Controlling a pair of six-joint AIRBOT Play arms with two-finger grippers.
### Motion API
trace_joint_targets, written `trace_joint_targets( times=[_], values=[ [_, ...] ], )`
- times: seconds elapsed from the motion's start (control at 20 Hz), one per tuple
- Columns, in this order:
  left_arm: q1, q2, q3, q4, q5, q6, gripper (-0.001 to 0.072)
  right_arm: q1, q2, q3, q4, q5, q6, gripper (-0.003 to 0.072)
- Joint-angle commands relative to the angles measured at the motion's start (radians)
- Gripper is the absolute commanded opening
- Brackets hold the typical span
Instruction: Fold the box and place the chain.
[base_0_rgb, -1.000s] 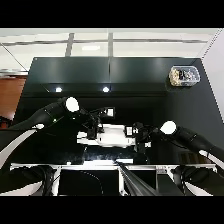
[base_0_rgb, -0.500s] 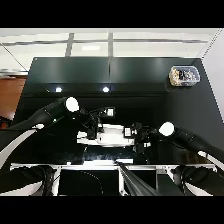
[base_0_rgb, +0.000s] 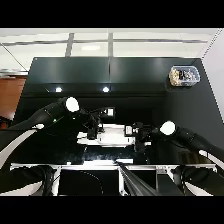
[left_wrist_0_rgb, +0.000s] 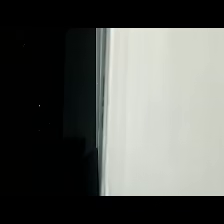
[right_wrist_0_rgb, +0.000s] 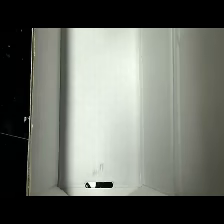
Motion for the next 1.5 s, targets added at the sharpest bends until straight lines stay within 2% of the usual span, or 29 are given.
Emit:
trace_joint_targets(
  times=[0.0, 0.55, 0.6, 0.7, 0.75, 0.95, 1.05, 1.15, 1.2, 1.25, 1.3, 1.35, 1.45],
  values=[
    [0.0, 0.0, 0.001, 0.002, -0.001, 0.001, 0.0025, -0.008, 0.0, -0.001, -0.018, 0.014, 0.003, 0.0703],
    [0.0, 0.0, 0.001, 0.001, -0.001, 0.001, 0.0026, -0.008, 0.0, -0.001, -0.036, -0.015, 0.022, 0.0702],
    [0.0, 0.0, 0.001, 0.001, -0.001, 0.001, 0.0025, -0.008, 0.0, -0.001, -0.036, -0.015, 0.022, 0.0635],
    [0.0, 0.0, 0.001, 0.001, -0.001, 0.0, 0.0026, -0.008, 0.0, -0.001, -0.036, -0.016, 0.022, 0.0633],
    [0.0, 0.0, 0.001, 0.001, -0.001, 0.001, 0.0028, -0.008, 0.0, -0.002, -0.037, -0.02, 0.022, 0.055],
    [0.0, 0.0, 0.001, 0.001, -0.01, 0.001, 0.0037, -0.008, 0.0, -0.003, -0.036, -0.031, 0.022, 0.0538],
    [0.0, 0.0, 0.001, 0.002, -0.032, 0.0, 0.0177, -0.008, -0.001, -0.003, -0.036, -0.031, 0.022, 0.0538],
    [0.0, 0.001, 0.002, 0.002, -0.064, 0.0, 0.0182, -0.008, -0.001, -0.003, -0.036, -0.031, 0.022, 0.0538],
    [0.0, 0.001, 0.005, 0.002, -0.087, 0.0, 0.0218, -0.008, 0.0, -0.003, -0.036, -0.031, 0.022, 0.0538],
    [0.0, 0.002, 0.011, 0.002, -0.105, -0.008, 0.0389, -0.008, -0.001, -0.003, -0.036, -0.031, 0.022, 0.0538],
    [0.0, 0.01, 0.017, 0.006, -0.106, -0.066, 0.0501, -0.008, -0.001, -0.003, -0.036, -0.031, 0.022, 0.0538],
    [0.0, 0.026, 0.024, 0.031, -0.107, -0.123, 0.0537, -0.008, -0.001, -0.003, -0.036, -0.031, 0.022, 0.0538],
    [0.0, 0.081, 0.028, 0.128, -0.107, -0.212, 0.0536, -0.008, -0.001, -0.003, -0.037, -0.031, 0.022, 0.0538]
  ],
)
